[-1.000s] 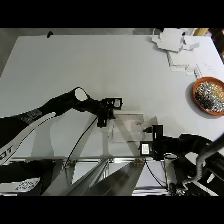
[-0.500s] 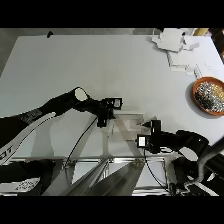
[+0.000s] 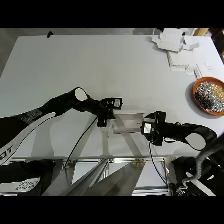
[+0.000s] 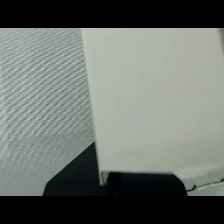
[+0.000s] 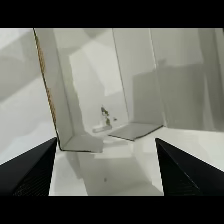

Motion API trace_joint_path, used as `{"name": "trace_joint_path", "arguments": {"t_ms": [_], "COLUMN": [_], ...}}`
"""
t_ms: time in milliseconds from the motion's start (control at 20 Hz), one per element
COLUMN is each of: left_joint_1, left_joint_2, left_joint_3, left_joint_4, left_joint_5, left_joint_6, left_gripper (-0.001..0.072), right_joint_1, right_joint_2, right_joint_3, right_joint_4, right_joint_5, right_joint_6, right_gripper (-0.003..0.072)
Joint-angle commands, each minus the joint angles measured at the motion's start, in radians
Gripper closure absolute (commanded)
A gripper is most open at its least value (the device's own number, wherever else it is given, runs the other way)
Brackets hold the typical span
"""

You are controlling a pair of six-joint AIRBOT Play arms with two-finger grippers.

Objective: Fold the box and place the chain.

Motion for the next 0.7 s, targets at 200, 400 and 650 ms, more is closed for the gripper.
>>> {"name": "trace_joint_path", "arguments": {"t_ms": [200,400,650], "left_joint_1": [0.000,0.000,0.000], "left_joint_2": [0.000,0.000,0.000], "left_joint_3": [0.001,0.001,0.001], "left_joint_4": [0.000,0.000,0.000], "left_joint_5": [0.000,0.000,0.000], "left_joint_6": [0.000,0.000,0.000], "left_gripper": [0.0698,0.0698,0.0698], "right_joint_1": [-0.186,-0.243,-0.292], "right_joint_2": [-0.187,-0.276,-0.312], "right_joint_3": [0.026,0.071,0.110], "right_joint_4": [0.362,0.365,0.378], "right_joint_5": [0.096,0.103,0.140], "right_joint_6": [-0.476,-0.476,-0.521], "right_gripper": [0.0008,0.0008,0.0008]}}
